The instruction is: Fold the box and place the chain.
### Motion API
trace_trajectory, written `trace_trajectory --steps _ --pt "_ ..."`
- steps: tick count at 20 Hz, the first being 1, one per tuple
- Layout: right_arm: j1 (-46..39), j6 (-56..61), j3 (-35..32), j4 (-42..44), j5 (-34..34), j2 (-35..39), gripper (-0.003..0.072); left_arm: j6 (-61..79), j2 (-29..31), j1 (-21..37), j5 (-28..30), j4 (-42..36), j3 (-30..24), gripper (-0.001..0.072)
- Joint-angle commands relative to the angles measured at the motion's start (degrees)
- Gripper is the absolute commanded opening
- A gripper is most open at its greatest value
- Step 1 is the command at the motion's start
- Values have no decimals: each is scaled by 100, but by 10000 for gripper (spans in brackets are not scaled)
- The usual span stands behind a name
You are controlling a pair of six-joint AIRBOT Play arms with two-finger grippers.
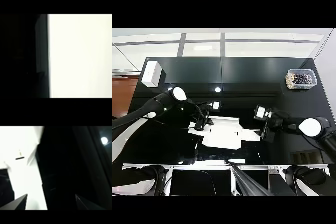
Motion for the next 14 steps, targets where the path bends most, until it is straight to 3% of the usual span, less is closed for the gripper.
trace_trajectory --steps 1,4,9,14 --pt "232 -280 -337 216 -129 -11 702 -101 -184 -92 177 293 -24 28" --pt "455 -605 -555 767 -225 -90 702 -203 -168 -74 199 295 61 28" --pt "984 -828 -568 986 -426 -612 701 -522 -168 -74 181 297 382 28" --pt "1425 -997 -568 1143 -1167 -1040 701 -649 -186 -76 181 326 398 28"
